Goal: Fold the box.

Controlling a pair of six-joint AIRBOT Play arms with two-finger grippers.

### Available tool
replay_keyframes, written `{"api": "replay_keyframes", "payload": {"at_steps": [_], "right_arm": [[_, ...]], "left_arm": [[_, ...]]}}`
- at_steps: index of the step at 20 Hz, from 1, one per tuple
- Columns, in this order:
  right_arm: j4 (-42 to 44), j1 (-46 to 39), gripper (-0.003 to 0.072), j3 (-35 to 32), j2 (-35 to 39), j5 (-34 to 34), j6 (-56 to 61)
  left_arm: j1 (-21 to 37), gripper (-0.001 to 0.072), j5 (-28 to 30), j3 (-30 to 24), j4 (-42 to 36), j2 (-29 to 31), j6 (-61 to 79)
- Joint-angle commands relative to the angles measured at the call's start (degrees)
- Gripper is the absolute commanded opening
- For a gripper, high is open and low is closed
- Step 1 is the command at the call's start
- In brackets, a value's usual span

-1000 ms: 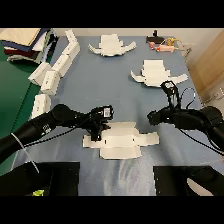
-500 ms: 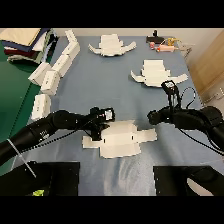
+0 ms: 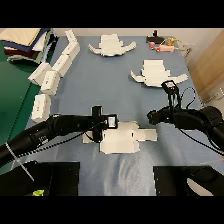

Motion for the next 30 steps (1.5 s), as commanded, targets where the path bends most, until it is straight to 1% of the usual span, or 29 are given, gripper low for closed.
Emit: {"api": "replay_keyframes", "payload": {"at_steps": [1, 3, 6, 13, 15, 20, 22, 25, 30], "right_arm": [[0.24, -0.02, 0.0469, 0.04, 0.02, 0.00, 0.11], [0.24, -0.02, 0.0469, 0.04, 0.02, -0.02, 0.11], [0.26, -0.02, 0.0469, 0.04, 0.02, -0.02, 0.11], [0.72, -0.02, 0.0469, 0.04, 0.02, -0.02, 0.13], [0.72, -0.02, 0.0470, 0.04, 0.02, -0.02, 0.13], [0.70, -0.02, 0.0469, 0.04, 0.02, 0.00, 0.13], [0.70, -0.02, 0.0469, 0.04, 0.02, -0.02, 0.13], [0.70, -0.02, 0.0470, 0.04, 0.02, -0.04, 0.13], [0.70, -0.02, 0.0469, 0.04, 0.02, -0.09, 0.13]], "left_arm": [[-1.01, 0.0011, 3.08, -1.84, 1.29, 0.04, -0.11], [-1.11, 0.0011, 4.70, -3.17, 1.27, 0.07, -2.58], [-1.14, 0.0011, 4.55, -4.13, 1.29, 0.09, -5.40], [-1.14, 0.0011, 3.17, -4.44, 1.25, 0.11, -6.12], [-1.14, 0.0011, 1.79, -4.44, 1.20, 0.11, -6.14], [-1.14, 0.0011, -4.42, -4.44, -1.40, 0.11, -8.68], [-1.14, 0.0011, -5.31, -4.42, -1.70, 0.11, -8.70], [-1.11, 0.0012, -6.12, -4.42, -4.13, 0.11, -8.70], [-0.98, 0.0012, -6.27, -3.65, -4.31, 0.11, -8.66]]}}
